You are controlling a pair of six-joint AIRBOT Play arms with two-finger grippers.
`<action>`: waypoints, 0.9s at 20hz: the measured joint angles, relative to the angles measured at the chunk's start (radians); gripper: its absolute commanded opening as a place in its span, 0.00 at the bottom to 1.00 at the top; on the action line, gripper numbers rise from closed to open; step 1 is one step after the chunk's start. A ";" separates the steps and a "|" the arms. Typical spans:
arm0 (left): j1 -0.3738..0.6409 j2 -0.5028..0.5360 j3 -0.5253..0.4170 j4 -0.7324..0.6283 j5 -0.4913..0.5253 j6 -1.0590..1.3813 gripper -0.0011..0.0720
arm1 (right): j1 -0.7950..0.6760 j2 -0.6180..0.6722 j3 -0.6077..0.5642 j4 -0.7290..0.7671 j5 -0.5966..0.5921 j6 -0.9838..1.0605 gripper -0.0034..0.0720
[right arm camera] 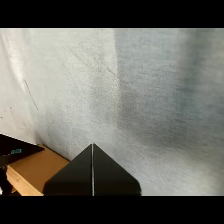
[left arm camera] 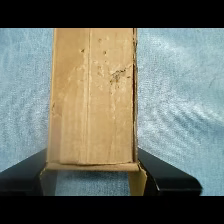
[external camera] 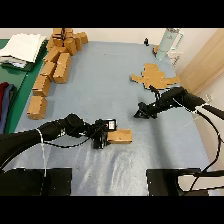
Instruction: Fold the box.
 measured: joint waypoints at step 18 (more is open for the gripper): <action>0.002 0.019 0.001 -0.003 0.016 -0.040 0.73 | -0.002 -0.011 0.002 0.002 0.038 -0.008 0.05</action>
